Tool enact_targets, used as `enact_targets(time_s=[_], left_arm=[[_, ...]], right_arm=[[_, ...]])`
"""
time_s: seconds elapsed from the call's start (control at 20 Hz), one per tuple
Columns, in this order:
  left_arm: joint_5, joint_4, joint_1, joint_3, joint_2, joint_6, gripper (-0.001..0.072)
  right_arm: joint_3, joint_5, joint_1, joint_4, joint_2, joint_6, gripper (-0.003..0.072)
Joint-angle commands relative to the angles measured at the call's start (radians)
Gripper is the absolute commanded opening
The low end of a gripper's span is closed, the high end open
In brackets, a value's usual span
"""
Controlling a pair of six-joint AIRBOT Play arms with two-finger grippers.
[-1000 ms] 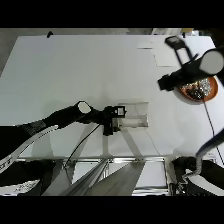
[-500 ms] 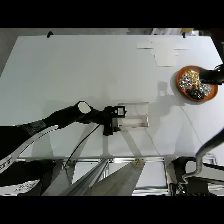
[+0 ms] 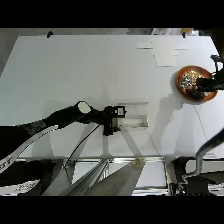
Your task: Fold the box and place the chain.
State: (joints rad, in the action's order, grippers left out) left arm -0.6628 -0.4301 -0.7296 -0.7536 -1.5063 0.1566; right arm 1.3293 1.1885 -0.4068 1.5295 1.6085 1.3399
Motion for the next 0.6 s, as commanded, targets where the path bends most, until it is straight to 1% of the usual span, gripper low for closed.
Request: enact_targets(time_s=[0.0,0.25,0.4,0.55], left_arm=[[0.0,0.0,0.0,0.0,0.0,0.0,0.027],[0.0,0.0,0.0,0.0,0.0,0.0,0.027],[0.0,0.0,0.0,0.0,0.0,0.0,0.027],[0.0,0.0,0.0,0.0,0.0,0.0,0.027]], right_arm=[[0.0,-0.001,-0.002,-0.039,0.024,-0.005,0.0156],[0.0,0.01,-0.003,-0.041,0.026,-0.006,0.0156],[0.0,0.052,-0.003,-0.037,0.043,-0.006,0.0156],[0.0,0.055,-0.003,-0.037,0.064,-0.006,0.0155]])
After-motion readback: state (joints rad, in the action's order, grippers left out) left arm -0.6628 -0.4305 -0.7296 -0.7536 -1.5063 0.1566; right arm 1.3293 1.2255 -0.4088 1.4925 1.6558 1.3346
